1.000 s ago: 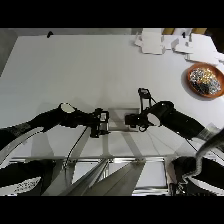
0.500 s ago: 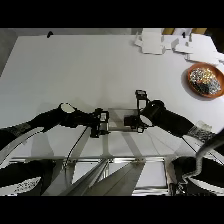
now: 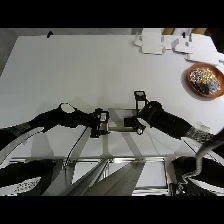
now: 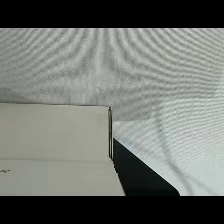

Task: Fold the box and place the chain.

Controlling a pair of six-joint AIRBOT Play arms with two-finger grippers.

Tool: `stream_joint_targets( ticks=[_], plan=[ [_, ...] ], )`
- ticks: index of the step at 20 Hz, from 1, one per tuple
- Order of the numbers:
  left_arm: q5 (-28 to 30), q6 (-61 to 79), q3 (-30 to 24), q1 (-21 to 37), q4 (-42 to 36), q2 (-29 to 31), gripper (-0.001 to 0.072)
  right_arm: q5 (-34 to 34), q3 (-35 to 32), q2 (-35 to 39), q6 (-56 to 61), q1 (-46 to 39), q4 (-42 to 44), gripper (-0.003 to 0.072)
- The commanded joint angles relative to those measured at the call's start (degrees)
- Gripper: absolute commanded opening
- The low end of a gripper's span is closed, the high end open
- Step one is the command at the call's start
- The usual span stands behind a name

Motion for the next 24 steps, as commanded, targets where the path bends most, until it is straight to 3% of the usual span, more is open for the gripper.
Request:
stream_joint_targets(
  ticks=[1,3,6,8,13,24],
  plan=[
    [0.02,0.13,0.0,0.07,0.04,0.04,0.0208,0.17,0.04,-0.04,-0.02,0.85,-0.7,0.0016],
    [0.07,0.13,0.0,0.07,0.02,0.04,0.0208,0.17,0.04,-0.02,-0.02,1.11,-1.36,0.0185],
    [0.04,0.13,0.0,0.07,0.04,0.02,0.0208,2.32,0.04,-0.02,2.05,1.11,-1.38,0.0194],
    [0.04,0.13,0.0,0.07,0.04,0.04,0.0208,3.1,0.04,-0.02,4.52,1.11,-1.84,0.026],
    [0.04,0.13,0.0,0.07,0.04,0.04,0.0208,2.21,0.9,-0.04,5.99,2.78,-4.81,0.0258],
    [0.07,0.13,0.0,0.07,0.02,0.04,0.0208,0.52,1.11,-0.31,5.99,2.78,-2.82,0.0235]
  ],
)
